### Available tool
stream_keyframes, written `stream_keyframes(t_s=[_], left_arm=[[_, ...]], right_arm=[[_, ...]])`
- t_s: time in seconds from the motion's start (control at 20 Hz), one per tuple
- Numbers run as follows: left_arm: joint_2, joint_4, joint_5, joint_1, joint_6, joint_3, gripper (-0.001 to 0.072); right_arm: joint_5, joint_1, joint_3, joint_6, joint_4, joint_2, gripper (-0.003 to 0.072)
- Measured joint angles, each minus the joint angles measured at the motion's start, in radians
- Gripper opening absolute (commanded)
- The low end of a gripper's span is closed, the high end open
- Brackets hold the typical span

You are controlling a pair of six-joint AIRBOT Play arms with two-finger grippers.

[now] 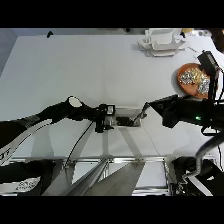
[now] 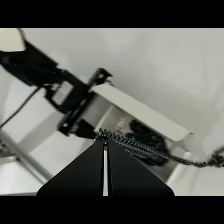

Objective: Fold the box and place the chain.

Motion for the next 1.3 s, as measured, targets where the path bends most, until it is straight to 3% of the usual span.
stream_keyframes(t_s=[0.65, 1.05, 1.3], left_arm=[[0.0, 0.0, 0.0, 0.0, 0.0, 0.0, 0.0273], [0.0, 0.0, 0.0, 0.0, 0.0, 0.0, 0.0273], [0.0, 0.0, 0.0, 0.0, 0.0, 0.0, 0.0273]], right_arm=[[0.03, 0.0, 0.0, -0.081, 0.163, -0.042, 0.0018], [0.052, 0.044, 0.0, -0.201, 0.167, -0.247, 0.0018], [0.0, 0.11, 0.0, -0.23, 0.102, -0.386, 0.0018]])
